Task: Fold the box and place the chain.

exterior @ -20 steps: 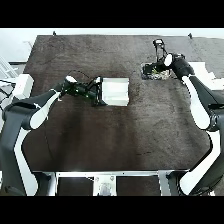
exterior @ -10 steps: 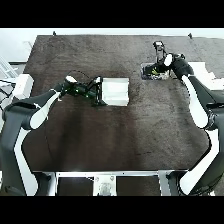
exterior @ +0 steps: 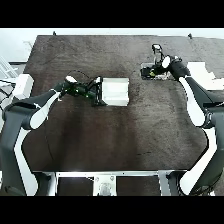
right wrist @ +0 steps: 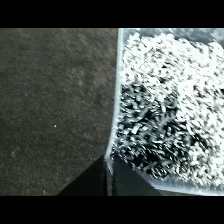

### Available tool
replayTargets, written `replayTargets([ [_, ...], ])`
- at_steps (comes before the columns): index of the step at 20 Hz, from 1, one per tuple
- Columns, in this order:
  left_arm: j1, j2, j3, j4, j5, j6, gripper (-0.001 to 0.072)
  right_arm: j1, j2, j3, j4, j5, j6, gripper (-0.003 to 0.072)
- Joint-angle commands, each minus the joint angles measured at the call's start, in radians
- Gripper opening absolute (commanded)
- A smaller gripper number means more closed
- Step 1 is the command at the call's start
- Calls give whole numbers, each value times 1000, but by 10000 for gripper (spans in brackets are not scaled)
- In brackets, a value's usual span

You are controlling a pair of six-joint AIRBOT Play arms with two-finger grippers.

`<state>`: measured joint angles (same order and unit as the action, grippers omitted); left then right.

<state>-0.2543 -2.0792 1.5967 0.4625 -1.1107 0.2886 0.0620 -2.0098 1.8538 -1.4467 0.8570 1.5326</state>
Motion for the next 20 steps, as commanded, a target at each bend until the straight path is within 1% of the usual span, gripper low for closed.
replayTargets([
  [1, -1, 0, 0, 0, 0, 0, 455, -2, -3, 6, -12, -9, 0, 12],
  [5, 0, 0, 0, 0, 0, 0, 454, -2, 17, 10, -16, -6, 0, 11],
  [9, 0, 0, 0, 0, 0, 0, 455, -1, 76, 10, -22, -6, 0, 10],
  [11, -1, 0, 0, 0, 0, 0, 455, -1, 110, 10, -22, 20, 0, 12],
  [12, -1, 0, 0, 0, 0, 0, 455, -1, 120, 10, -23, 28, 1, 52],
  [13, 0, 0, 0, 0, 0, 0, 455, -3, 122, 10, -24, 24, 1, 179],
  [15, -1, 0, 0, 0, 0, 0, 454, -10, 117, 10, -31, 18, 0, 152],
  [16, 0, 0, 0, 0, 0, 0, 455, -14, 113, 10, -34, 13, 0, 157],
  [17, -1, 0, 0, 0, 0, 0, 455, -17, 108, 10, -35, 11, 0, 167],
  [19, 0, 0, 0, 0, 0, 0, 455, -27, 92, 10, -39, 12, 0, 234],
  [20, -1, 0, 0, 0, 0, 0, 455, -32, 84, 10, -39, 12, 0, 234],
])
